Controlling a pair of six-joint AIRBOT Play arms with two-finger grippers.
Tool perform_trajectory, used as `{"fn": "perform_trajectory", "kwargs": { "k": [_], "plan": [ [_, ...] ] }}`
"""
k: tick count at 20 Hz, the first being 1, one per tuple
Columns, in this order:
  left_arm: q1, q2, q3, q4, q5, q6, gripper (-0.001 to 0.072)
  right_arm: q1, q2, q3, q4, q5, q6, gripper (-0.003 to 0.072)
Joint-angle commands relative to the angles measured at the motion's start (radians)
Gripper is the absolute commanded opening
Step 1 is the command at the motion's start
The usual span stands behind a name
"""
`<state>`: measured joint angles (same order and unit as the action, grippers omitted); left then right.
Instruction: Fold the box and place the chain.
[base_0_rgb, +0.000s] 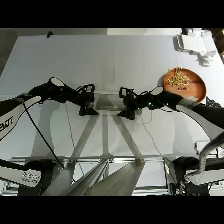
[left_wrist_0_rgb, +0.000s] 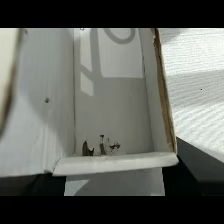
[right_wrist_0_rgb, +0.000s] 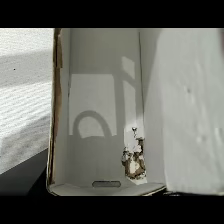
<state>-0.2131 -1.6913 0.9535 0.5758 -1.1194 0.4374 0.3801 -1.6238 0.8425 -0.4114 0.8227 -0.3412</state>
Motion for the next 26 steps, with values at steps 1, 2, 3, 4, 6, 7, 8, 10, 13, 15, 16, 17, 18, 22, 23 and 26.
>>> {"fn": "perform_trajectory", "kwargs": {
  "k": [1, 2, 3, 4, 6, 7, 8, 10, 13, 15, 16, 17, 18, 22, 23, 26],
  "plan": [
    [0.000, -0.001, 0.001, 0.001, 0.001, 0.000, 0.0255, 0.001, 0.000, 0.000, 0.001, 0.000, 0.000, 0.0400],
    [0.000, -0.001, 0.001, 0.001, 0.001, 0.000, 0.0255, 0.001, 0.000, 0.000, 0.000, 0.002, 0.000, 0.0400],
    [0.000, -0.001, 0.001, 0.001, 0.001, 0.000, 0.0255, 0.001, 0.000, 0.000, 0.001, 0.003, 0.000, 0.0400],
    [0.000, -0.001, 0.001, 0.001, 0.001, 0.000, 0.0255, 0.001, 0.000, 0.000, 0.000, 0.003, 0.000, 0.0400],
    [0.000, -0.001, 0.001, 0.001, 0.001, 0.000, 0.0255, 0.001, 0.000, 0.000, 0.001, 0.003, 0.000, 0.0443],
    [0.000, -0.001, 0.001, 0.001, 0.001, 0.000, 0.0255, 0.001, 0.000, 0.000, 0.001, 0.003, 0.000, 0.0509],
    [0.000, -0.001, 0.001, 0.001, 0.001, 0.000, 0.0255, 0.001, 0.000, 0.000, 0.000, 0.001, 0.000, 0.0618],
    [0.000, -0.001, 0.001, 0.001, 0.001, 0.000, 0.0255, -0.003, 0.003, 0.000, -0.014, -0.005, 0.000, 0.0705],
    [0.000, -0.001, 0.001, 0.001, 0.001, 0.000, 0.0255, -0.015, 0.035, 0.000, -0.127, -0.008, 0.012, 0.0702],
    [0.000, -0.001, 0.001, 0.001, 0.001, 0.000, 0.0255, -0.021, 0.078, 0.000, -0.237, -0.020, 0.100, 0.0700],
    [0.000, -0.001, 0.001, 0.001, 0.001, 0.000, 0.0255, -0.026, 0.105, 0.000, -0.282, -0.021, 0.151, 0.0699],
    [0.000, -0.001, 0.001, 0.001, 0.001, 0.000, 0.0255, -0.031, 0.130, 0.000, -0.320, -0.022, 0.192, 0.0697],
    [0.000, -0.001, 0.001, 0.001, 0.002, 0.000, 0.0255, -0.035, 0.157, 0.000, -0.351, -0.021, 0.229, 0.0696],
    [0.000, -0.001, 0.001, 0.001, 0.001, 0.000, 0.0255, -0.034, 0.275, 0.000, -0.470, 0.024, 0.362, 0.0636],
    [0.000, -0.001, 0.001, 0.001, 0.002, 0.000, 0.0255, -0.034, 0.301, 0.000, -0.498, 0.037, 0.396, 0.0551],
    [0.000, -0.001, 0.001, 0.001, 0.001, 0.000, 0.0255, -0.034, 0.375, 0.000, -0.565, 0.045, 0.574, 0.0153]
  ]
}}
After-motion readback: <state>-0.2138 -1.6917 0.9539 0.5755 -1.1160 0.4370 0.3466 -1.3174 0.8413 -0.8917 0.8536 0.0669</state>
